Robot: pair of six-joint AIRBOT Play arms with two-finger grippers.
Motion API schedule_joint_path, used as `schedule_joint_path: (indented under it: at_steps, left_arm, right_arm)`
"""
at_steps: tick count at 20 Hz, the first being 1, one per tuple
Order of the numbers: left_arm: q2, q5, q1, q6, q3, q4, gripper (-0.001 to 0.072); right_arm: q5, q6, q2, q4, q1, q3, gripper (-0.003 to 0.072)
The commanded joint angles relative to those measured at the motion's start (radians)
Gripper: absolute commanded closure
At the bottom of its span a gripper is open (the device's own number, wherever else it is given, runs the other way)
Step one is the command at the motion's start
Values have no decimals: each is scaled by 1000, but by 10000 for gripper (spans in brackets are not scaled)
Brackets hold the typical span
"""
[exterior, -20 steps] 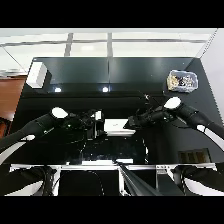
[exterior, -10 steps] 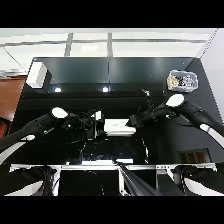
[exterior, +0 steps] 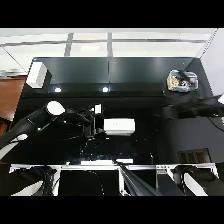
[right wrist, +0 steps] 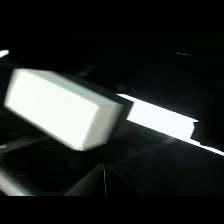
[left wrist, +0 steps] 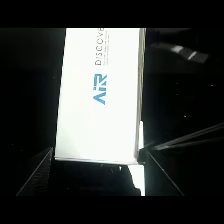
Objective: Fold the box and place the chain.
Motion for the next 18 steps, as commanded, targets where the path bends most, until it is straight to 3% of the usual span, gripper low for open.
schedule_joint_path:
  at_steps: [1, 3, 7, 10, 18]
  left_arm:
    - [23, -69, -10, -182, 103, 67, -3]
    - [-14, -16, -56, -192, 151, -8, -3]
    - [-188, 62, -178, -272, 289, -10, -2]
    - [-279, 64, -221, -324, 351, 17, -2]
    - [-302, 48, -240, -328, 357, 21, -1]
  right_arm:
    - [61, 56, 81, -201, -212, 2, 675]
    - [36, 56, 81, -144, -268, -11, 675]
    - [-29, 55, 81, -79, -269, -77, 675]
    - [-35, 51, 81, -80, -269, -127, 674]
    - [-67, 44, 80, -83, -269, -151, 674]
